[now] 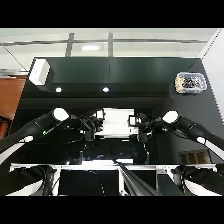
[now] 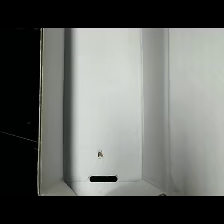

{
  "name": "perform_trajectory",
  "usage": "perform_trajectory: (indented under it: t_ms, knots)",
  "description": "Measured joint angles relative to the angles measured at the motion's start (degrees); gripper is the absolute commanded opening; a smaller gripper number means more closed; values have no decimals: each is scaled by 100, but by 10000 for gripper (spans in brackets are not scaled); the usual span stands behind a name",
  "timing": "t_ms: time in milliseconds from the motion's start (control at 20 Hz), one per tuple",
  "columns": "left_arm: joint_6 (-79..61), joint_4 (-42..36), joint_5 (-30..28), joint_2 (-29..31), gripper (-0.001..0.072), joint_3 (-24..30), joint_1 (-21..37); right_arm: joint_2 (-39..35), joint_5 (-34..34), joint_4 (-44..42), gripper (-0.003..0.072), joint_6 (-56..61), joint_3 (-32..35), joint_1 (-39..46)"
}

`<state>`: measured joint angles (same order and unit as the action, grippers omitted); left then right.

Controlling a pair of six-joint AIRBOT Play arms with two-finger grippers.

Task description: Fold the box and place the chain.

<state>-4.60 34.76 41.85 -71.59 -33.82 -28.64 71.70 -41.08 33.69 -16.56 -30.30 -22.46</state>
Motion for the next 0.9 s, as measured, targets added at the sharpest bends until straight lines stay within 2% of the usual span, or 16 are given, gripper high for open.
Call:
perform_trajectory:
  t_ms: [300, 350, 400, 450, 500, 550, 600, 650, 700, 800, 850, 900]
  knots:
    - [-13, -323, -87, -111, 173, 0, -225, 0, 0, 0, 420, 0, 0, 0]
    - [2, -348, -122, -129, 212, 0, -245, 0, 0, 0, 420, 0, 0, 0]
    - [2, -356, -142, -140, 404, 0, -260, 0, 0, 0, 419, 0, 0, 0]
    - [9, -376, -181, -146, 439, 0, -273, 0, 0, 2, 419, -2, 0, 2]
    - [33, -391, -201, -151, 321, 0, -280, 0, 0, -2, 420, 2, 0, 0]
    - [31, -376, -208, -155, 297, 0, -284, 0, 0, 0, 420, 2, 0, 2]
    - [26, -372, -221, -160, 342, 0, -293, 0, 0, 0, 419, 2, 0, 2]
    - [28, -378, -221, -164, 349, 0, -302, 0, 2, 0, 420, 2, 0, 2]
    - [26, -378, -223, -164, 305, 0, -304, 0, 2, 0, 420, 0, 0, 2]
    - [28, -374, -227, -160, 94, 0, -306, 0, 2, 0, 420, 2, 0, 2]
    - [52, -341, -219, -138, 29, -4, -302, 0, 2, 0, 420, 2, 0, 2]
    - [188, -214, -221, -98, 29, -33, -275, 0, 4, -2, 419, 2, 0, 2]
